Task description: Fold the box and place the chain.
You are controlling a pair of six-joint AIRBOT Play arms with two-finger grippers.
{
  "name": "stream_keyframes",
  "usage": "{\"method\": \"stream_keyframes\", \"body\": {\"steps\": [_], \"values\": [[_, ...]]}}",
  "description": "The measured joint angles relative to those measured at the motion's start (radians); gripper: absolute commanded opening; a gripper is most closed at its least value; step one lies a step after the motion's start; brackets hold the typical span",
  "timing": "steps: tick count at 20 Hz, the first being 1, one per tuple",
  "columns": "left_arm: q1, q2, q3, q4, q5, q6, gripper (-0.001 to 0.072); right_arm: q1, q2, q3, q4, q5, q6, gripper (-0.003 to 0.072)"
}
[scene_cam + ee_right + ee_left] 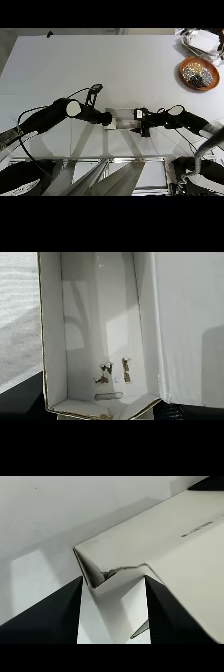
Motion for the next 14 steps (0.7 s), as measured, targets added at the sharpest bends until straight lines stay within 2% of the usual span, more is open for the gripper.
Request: {"method": "stream_keyframes", "body": {"steps": [9,11,14], "values": [[-0.08,-0.074,0.122,0.183,-0.1,-0.274,0.0438,0.0,0.0,0.0,0.0,0.0,0.0,0.0397],[-0.1,-0.096,0.143,0.204,-0.126,-0.335,0.036,0.0,0.0,0.0,0.0,0.0,0.0,0.0397],[-0.132,-0.129,0.177,0.229,-0.163,-0.414,0.0348,0.0,0.0,0.0,0.0,0.0,0.0,0.0397]]}}
